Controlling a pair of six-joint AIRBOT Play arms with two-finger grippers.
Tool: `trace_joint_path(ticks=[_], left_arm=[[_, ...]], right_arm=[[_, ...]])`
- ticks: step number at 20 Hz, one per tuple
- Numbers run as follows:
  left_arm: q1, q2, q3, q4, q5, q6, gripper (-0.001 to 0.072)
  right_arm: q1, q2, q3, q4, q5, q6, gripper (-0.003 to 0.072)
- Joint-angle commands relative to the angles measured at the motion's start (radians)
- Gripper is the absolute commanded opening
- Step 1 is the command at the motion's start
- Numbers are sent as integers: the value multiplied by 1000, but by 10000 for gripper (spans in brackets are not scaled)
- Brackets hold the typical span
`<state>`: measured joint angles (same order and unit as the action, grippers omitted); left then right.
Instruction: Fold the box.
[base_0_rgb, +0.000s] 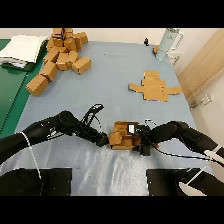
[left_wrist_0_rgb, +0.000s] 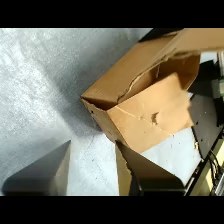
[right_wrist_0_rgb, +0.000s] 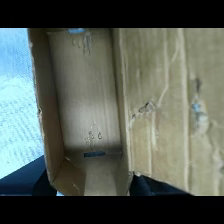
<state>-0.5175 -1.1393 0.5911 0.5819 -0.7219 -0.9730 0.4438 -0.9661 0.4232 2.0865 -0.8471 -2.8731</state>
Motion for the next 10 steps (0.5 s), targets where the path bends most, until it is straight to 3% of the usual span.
trace_joint_path(ticks=[1,10], left_arm=[[0,-1,21,0,7,-69,356],[-1,-2,42,-34,-51,-153,356]], right_arm=[[0,0,0,0,0,0,500],[0,0,0,0,0,0,500]])
